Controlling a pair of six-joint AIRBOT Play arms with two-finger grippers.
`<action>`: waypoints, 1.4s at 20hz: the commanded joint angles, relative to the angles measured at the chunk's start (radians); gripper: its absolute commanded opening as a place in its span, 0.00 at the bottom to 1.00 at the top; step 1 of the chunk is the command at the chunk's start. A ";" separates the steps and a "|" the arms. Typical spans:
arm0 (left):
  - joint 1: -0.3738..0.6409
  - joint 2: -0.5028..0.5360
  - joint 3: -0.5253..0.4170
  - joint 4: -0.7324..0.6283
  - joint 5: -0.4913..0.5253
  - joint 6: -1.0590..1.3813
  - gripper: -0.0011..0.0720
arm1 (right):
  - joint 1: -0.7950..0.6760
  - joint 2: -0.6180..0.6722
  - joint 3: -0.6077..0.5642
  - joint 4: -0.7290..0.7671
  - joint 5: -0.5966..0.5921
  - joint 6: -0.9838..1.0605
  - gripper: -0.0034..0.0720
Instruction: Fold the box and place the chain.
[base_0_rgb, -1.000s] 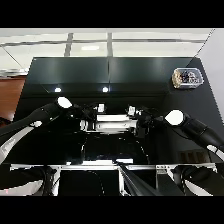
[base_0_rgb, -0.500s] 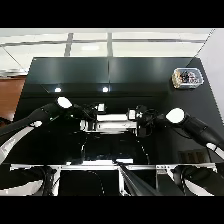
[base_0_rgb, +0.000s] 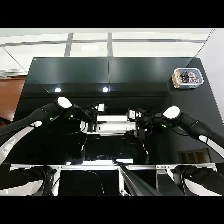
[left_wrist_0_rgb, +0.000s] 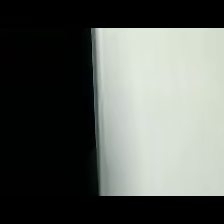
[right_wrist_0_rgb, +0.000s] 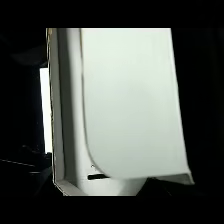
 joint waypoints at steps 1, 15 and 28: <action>0.000 0.001 0.001 -0.004 -0.003 0.000 0.05 | 0.000 -0.019 0.001 -0.002 -0.005 -0.007 0.89; 0.000 0.000 0.001 -0.003 0.000 0.000 0.05 | 0.050 -0.072 0.002 -0.049 -0.078 0.053 0.89; 0.000 0.000 0.001 -0.003 0.001 0.000 0.05 | 0.087 -0.077 0.002 -0.106 -0.114 0.098 0.89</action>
